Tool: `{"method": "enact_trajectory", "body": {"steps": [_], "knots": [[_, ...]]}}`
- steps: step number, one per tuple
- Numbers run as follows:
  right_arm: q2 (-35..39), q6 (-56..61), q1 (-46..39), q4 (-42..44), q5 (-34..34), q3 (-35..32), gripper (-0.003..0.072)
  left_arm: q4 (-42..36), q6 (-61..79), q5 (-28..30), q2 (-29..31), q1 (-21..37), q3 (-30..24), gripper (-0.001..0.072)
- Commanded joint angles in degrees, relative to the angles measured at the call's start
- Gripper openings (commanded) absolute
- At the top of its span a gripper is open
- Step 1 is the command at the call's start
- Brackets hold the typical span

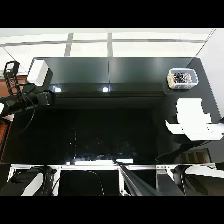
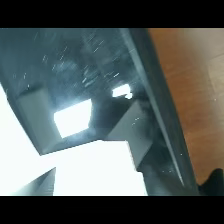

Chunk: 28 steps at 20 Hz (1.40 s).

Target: Fold the box and place the chain.

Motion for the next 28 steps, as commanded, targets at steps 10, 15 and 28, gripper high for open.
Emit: {"method": "enact_trajectory", "body": {"steps": [10,15,28], "knots": [[20.2,-3.4,14.2,20.5,2.3,-14.5,0.0014,-2.8,0.0,-1.2,-0.1,-0.3,-0.2,0.0706],[31.3,6.3,34.0,32.2,-9.0,-31.0,0.0013,-7.1,0.7,-1.6,-2.9,-3.1,-1.2,0.0706],[31.7,10.1,69.1,48.8,-36.7,-37.9,0.0014,-39.1,17.4,-13.5,-39.0,-10.2,11.3,0.0706]]}}
